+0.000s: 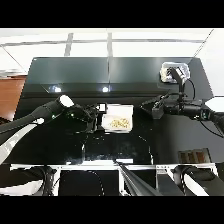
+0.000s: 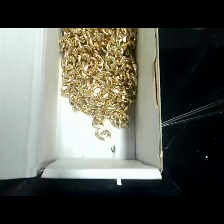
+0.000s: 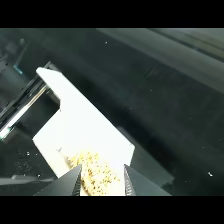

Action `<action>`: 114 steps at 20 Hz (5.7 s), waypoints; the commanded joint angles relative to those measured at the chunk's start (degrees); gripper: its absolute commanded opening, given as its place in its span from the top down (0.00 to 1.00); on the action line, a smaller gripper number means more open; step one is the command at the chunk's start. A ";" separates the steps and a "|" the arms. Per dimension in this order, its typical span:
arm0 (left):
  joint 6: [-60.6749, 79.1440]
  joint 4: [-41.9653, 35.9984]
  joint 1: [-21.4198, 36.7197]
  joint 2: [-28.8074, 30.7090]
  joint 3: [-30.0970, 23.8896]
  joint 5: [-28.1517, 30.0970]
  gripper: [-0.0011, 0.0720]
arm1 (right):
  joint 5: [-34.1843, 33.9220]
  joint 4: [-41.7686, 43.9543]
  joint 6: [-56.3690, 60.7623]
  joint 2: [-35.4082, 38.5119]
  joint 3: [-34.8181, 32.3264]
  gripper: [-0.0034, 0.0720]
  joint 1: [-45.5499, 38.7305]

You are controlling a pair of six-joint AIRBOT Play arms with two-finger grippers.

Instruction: Fold the box and place the chain.

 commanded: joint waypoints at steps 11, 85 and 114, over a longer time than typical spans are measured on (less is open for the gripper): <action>-0.20 0.04 -0.68 -0.04 0.04 -0.59 0.47 | -24.28 1.20 18.40 -18.60 6.60 0.02 13.88; -6.71 -0.15 -0.63 0.61 0.09 -0.17 0.31 | 8.96 -2.38 19.91 -7.69 3.82 0.93 4.48; -18.27 4.33 -9.66 -4.81 15.54 -9.60 0.02 | 14.29 -8.74 20.61 1.73 3.74 0.93 -13.88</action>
